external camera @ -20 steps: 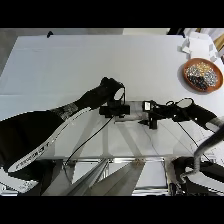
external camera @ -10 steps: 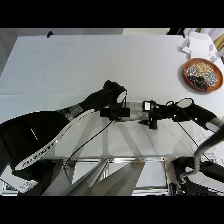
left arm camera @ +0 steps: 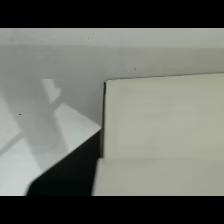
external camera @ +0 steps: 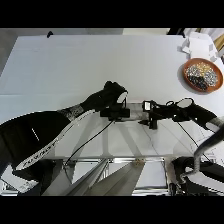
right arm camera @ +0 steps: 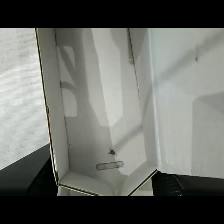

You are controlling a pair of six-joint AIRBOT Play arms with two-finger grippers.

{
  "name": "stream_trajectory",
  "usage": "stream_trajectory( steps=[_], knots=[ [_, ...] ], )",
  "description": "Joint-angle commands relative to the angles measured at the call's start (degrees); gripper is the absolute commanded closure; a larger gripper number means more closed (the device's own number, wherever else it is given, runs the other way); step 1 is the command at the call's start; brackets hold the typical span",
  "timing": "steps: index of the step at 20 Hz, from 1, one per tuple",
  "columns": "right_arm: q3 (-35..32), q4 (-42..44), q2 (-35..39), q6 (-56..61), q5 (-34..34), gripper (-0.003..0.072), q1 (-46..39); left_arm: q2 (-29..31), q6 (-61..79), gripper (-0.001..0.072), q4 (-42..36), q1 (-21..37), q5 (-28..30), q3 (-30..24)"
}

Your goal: Fold the box and place the chain.

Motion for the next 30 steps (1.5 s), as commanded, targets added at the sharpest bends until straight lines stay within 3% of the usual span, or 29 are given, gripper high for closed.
stream_trajectory(
  steps=[1,3,10,13,18,19,20,23,27,30],
  knots=[
    [0.02,0.02,0.0,0.13,-0.02,0.0245,0.02,0.31,-0.57,0.0364,-0.46,0.13,0.94,0.02],
    [0.02,0.04,0.0,0.13,-0.02,0.0245,0.02,0.81,-0.5,0.0295,-0.52,0.46,0.87,0.02],
    [0.02,0.02,0.0,0.13,-0.04,0.0245,0.02,6.14,8.04,0.0295,-1.6,3.15,0.63,0.02],
    [0.02,0.04,0.0,0.13,0.0,0.0245,0.02,9.16,16.09,0.0296,-2.29,5.2,-2.78,0.02],
    [0.02,0.04,0.0,0.13,0.0,0.0245,0.02,15.47,36.98,0.0295,-1.05,9.25,-7.23,-0.04],
    [0.02,0.02,0.0,0.13,0.0,0.0245,0.0,17.0,44.48,0.0272,-1.14,10.05,-6.86,-0.24],
    [0.02,0.02,0.0,0.13,0.0,0.0245,0.02,18.91,56.33,0.0175,-1.22,10.62,-6.54,-1.2],
    [0.02,0.02,0.0,0.13,0.0,0.0245,0.0,26.73,93.7,0.0014,-3.98,11.67,-1.51,-11.56],
    [0.02,0.02,0.0,0.13,0.0,0.0245,0.02,32.68,125.92,0.0017,-21.38,17.79,11.23,-31.04],
    [0.02,0.02,0.0,0.13,0.0,0.0245,0.02,30.23,135.29,0.0016,-32.85,21.84,18.23,-36.85]
  ],
)
